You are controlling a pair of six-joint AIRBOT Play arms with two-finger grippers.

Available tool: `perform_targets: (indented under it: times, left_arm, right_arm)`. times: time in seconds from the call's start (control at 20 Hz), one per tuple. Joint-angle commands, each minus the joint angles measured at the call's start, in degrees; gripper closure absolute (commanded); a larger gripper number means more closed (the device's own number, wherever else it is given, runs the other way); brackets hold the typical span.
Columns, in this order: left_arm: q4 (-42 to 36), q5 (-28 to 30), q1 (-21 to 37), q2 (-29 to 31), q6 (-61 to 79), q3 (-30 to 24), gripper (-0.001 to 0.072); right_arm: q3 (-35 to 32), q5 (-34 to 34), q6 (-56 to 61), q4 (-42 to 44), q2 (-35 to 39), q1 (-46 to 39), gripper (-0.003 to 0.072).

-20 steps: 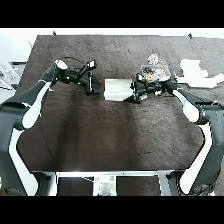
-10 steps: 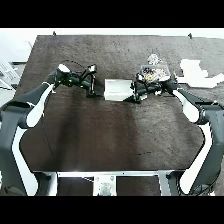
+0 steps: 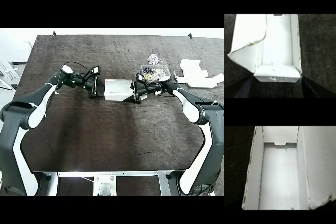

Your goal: Fold the box and place the chain.

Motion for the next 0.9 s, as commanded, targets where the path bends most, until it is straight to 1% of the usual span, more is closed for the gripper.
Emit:
perform_targets:
  times: [0.0, 0.25, 0.45, 0.75, 0.85]
  left_arm:
    - [0.28, 0.63, -0.31, -0.04, -0.33, -0.02, -0.0011]
    - [-0.24, 0.81, -1.01, -1.95, 1.49, 0.00, -0.0011]
    - [-0.74, 1.51, -1.38, -2.21, 1.86, 0.00, -0.0011]
    - [-4.39, 1.44, -1.73, -3.82, 4.52, 0.00, -0.0011]
    - [-6.16, 0.59, -1.73, -4.22, 5.55, 0.00, -0.0011]
  right_arm:
    - [0.04, 0.02, 0.00, 0.00, 0.02, 0.02, 0.0103]
    - [0.04, 0.02, 0.00, 0.00, 0.02, 0.02, 0.0103]
    - [0.04, 0.02, 0.00, 0.00, 0.02, 0.02, 0.0104]
    - [0.04, 0.02, 0.00, 0.00, 0.02, 0.02, 0.0103]
    - [0.04, 0.02, 0.00, 0.00, 0.02, 0.02, 0.0103]
